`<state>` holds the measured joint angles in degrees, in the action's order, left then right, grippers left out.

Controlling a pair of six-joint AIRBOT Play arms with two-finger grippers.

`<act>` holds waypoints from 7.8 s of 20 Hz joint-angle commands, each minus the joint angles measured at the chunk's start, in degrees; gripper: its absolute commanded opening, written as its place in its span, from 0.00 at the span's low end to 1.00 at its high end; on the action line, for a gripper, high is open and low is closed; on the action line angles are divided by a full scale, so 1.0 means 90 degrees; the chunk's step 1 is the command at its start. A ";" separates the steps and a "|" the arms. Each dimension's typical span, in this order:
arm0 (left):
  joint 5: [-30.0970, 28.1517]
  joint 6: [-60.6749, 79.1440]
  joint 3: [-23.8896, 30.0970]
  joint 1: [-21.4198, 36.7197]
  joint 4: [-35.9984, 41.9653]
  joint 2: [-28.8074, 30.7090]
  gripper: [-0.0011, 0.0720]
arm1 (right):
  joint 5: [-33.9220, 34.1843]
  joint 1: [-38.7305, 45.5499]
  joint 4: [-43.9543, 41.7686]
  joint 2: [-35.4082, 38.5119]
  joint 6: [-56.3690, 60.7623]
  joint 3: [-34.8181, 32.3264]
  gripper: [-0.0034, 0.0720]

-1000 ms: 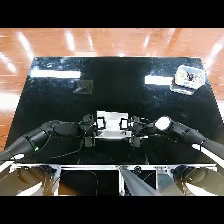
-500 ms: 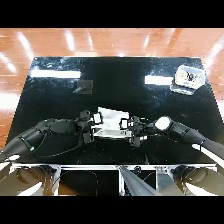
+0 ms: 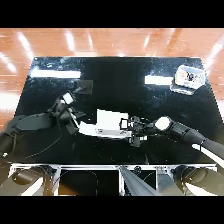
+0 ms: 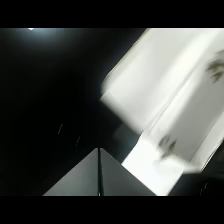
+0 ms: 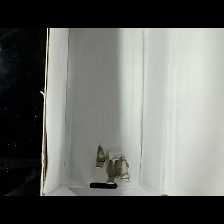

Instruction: Fold the box and place the chain.

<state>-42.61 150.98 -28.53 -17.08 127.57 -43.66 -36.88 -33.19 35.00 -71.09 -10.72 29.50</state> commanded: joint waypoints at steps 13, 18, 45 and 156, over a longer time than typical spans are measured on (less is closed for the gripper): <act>-0.3429 -0.4097 0.0002 0.2205 -0.1054 -0.0619 0.04 | -0.0279 -0.0005 0.0180 -0.0007 -0.0245 -0.0002 0.77; -0.3138 -0.4670 -0.0002 0.2205 -0.0850 -0.1685 0.04 | -0.0272 -0.0005 0.0177 -0.0007 -0.0243 -0.0002 0.77; -0.2664 -0.4167 -0.0148 0.0580 0.0726 -0.2965 0.88 | -0.0158 -0.0015 0.0138 -0.0010 -0.0168 -0.0002 0.77; -0.1049 -1.0399 -0.2210 -0.3347 -0.3733 -0.3466 0.45 | -0.0010 -0.0017 0.0092 -0.0015 -0.0063 -0.0002 0.77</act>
<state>-51.92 57.43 -48.31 -47.20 93.65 -74.81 -36.93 -33.30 35.83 -71.18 -11.31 29.50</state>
